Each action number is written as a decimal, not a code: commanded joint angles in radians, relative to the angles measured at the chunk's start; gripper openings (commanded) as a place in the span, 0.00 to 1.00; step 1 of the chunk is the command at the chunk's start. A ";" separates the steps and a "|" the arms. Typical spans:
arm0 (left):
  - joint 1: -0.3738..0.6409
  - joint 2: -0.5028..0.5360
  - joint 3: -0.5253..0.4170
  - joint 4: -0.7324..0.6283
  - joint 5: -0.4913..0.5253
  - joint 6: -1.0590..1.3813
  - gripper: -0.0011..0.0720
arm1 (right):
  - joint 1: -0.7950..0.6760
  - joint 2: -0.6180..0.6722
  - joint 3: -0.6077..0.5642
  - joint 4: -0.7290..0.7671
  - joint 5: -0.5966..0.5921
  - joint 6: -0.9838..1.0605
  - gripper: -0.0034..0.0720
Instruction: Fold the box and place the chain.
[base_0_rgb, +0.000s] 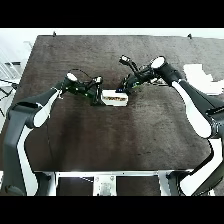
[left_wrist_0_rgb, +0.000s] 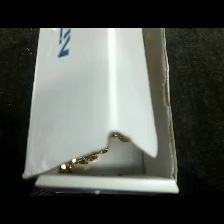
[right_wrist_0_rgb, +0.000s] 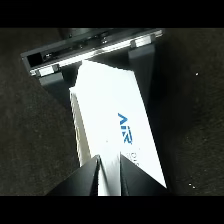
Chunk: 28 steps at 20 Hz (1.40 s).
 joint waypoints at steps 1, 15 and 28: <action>0.000 0.001 0.000 0.004 -0.001 0.004 0.64 | 0.012 0.000 -0.002 0.011 -0.007 0.005 0.26; 0.000 0.001 0.000 0.004 -0.001 0.004 0.64 | -0.001 0.019 -0.161 0.232 -0.033 -0.095 0.32; 0.000 0.001 0.000 0.004 -0.001 0.004 0.64 | 0.021 -0.027 -0.234 0.111 -0.105 0.090 0.07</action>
